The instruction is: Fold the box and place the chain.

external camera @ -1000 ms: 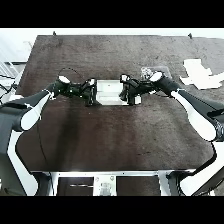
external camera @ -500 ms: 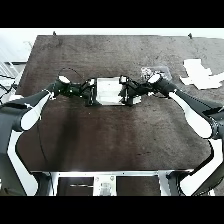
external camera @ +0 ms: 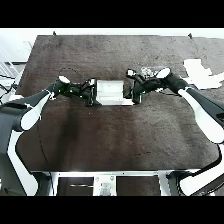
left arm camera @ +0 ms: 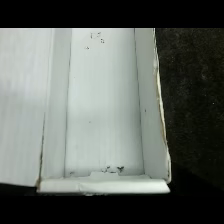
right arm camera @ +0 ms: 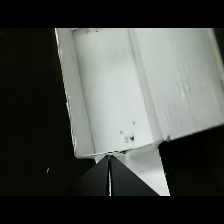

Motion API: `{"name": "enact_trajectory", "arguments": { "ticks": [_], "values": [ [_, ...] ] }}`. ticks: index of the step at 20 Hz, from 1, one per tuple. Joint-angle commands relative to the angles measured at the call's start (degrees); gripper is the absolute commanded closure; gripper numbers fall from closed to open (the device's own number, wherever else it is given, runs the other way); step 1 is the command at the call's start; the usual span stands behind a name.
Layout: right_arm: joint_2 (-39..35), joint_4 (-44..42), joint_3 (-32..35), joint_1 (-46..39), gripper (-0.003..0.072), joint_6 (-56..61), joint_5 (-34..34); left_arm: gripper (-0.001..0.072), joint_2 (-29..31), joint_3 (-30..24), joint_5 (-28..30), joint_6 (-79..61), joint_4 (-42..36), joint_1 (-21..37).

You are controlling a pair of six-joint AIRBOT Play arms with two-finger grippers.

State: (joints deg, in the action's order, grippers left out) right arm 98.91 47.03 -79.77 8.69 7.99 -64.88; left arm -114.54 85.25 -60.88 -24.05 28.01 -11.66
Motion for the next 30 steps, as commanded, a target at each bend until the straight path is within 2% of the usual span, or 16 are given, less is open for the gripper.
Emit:
{"name": "enact_trajectory", "arguments": {
  "ticks": [1,6,11,13,22,26,30],
  "values": [
    [-5.2,4.5,0.0,-2.3,0.0673,10.8,-4.6,0.0086,0.0,0.0,0.0,0.0,0.0,0.0],
    [-8.2,4.5,0.2,-10.6,0.0674,28.1,-4.4,0.0086,0.0,0.0,0.0,0.0,0.0,0.0],
    [-7.8,3.7,5.7,-17.9,0.0674,42.1,3.7,0.0086,0.0,0.0,0.0,0.0,0.0,0.0],
    [-6.6,2.1,8.3,-18.2,0.0674,46.2,4.2,0.0086,0.0,0.0,0.0,0.0,0.0,0.0],
    [4.6,-11.8,9.9,-11.9,0.0674,45.1,4.0,0.0086,0.0,0.0,0.0,0.0,0.0,0.0],
    [5.4,-16.4,9.5,-7.3,0.0674,42.2,3.7,0.0086,0.0,0.0,0.0,0.0,0.0,0.0],
    [4.1,-16.4,7.0,-6.7,0.0673,42.1,2.7,0.0086,0.0,0.0,0.0,0.0,0.0,0.0]
  ]
}}
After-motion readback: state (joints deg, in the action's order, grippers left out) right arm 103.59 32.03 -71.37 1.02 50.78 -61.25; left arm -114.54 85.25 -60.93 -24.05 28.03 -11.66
